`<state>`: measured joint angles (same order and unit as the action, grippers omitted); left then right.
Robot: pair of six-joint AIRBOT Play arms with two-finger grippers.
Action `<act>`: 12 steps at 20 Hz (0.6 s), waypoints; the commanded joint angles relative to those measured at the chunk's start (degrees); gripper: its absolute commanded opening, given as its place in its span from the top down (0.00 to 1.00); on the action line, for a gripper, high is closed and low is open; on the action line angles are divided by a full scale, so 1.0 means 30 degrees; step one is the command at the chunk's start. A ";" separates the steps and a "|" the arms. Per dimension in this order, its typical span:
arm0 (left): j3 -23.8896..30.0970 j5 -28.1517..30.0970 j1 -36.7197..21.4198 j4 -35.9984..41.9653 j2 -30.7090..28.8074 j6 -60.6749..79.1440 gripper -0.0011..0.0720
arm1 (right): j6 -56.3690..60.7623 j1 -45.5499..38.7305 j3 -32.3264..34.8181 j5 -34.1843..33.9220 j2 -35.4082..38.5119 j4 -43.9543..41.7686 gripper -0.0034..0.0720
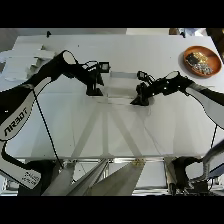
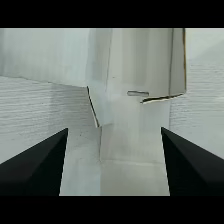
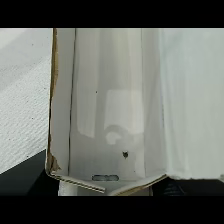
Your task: Fold the box and place the chain.
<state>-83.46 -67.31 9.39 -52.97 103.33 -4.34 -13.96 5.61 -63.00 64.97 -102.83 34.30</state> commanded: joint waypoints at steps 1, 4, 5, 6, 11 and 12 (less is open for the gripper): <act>0.0007 0.0182 0.0204 -0.0219 0.0546 0.0022 0.12 | 0.0000 0.0015 -0.0015 0.0007 -0.0007 0.0000 0.35; 0.0007 0.0189 0.0423 -0.0087 0.0852 0.0153 0.13 | 0.0000 0.0015 -0.0015 0.0007 -0.0007 0.0000 0.35; 0.0007 0.0131 0.0474 -0.0080 0.0903 0.0160 0.19 | 0.0007 0.0015 -0.0015 0.0007 -0.0007 -0.0007 0.35; 0.0007 -0.0044 0.0517 -0.0051 0.0976 0.0233 0.28 | 0.0000 0.0015 -0.0015 0.0007 -0.0007 0.0000 0.35; 0.0007 -0.0532 0.0532 0.0634 0.1049 0.0918 0.38 | 0.0000 0.0015 -0.0015 0.0007 -0.0007 0.0000 0.35; 0.0007 -0.0867 0.0539 0.0918 0.1049 0.1537 0.42 | 0.0000 0.0015 -0.0015 0.0007 -0.0007 0.0000 0.35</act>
